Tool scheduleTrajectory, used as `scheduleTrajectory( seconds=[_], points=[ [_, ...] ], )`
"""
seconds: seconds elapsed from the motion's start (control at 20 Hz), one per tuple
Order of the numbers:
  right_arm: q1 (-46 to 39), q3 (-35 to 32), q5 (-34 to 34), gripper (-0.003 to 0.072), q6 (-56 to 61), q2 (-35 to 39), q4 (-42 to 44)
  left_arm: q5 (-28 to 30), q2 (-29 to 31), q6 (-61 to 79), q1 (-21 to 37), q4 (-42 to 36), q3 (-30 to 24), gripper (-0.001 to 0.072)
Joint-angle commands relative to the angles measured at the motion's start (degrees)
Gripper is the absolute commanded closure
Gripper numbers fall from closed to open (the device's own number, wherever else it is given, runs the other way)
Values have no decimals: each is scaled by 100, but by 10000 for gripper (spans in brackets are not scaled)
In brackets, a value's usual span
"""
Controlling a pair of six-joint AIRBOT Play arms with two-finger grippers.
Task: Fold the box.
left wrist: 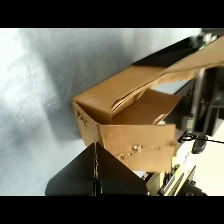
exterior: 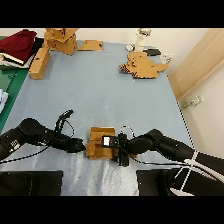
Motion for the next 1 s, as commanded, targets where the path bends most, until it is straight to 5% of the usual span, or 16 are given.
scheduleTrajectory(
  seconds=[0.0, 0.1, 0.15, 0.45, 0.5, 0.55, 0.95],
  points=[
    [0, -2, 0, 88, 0, 4, 2, -7, -20, 39, 0, -24, 120, 692],
    [0, -2, 0, 88, 0, 4, 2, -44, -61, 37, 0, -31, 120, 657],
    [0, -2, 0, 88, 0, 4, 2, -46, -94, 26, 0, -72, 120, 437],
    [0, -2, 0, 87, 0, 4, 2, -68, -131, 17, 0, -107, 142, 384],
    [0, -2, 0, 87, 0, 4, 2, -111, -131, 17, 0, -173, 140, 246],
    [0, -2, 0, 87, 0, 4, 2, -144, -131, 26, -2, -260, 140, 214],
    [0, -2, 0, 88, 0, 4, 2, 267, -131, -26, -393, -352, 140, 214]
  ],
)
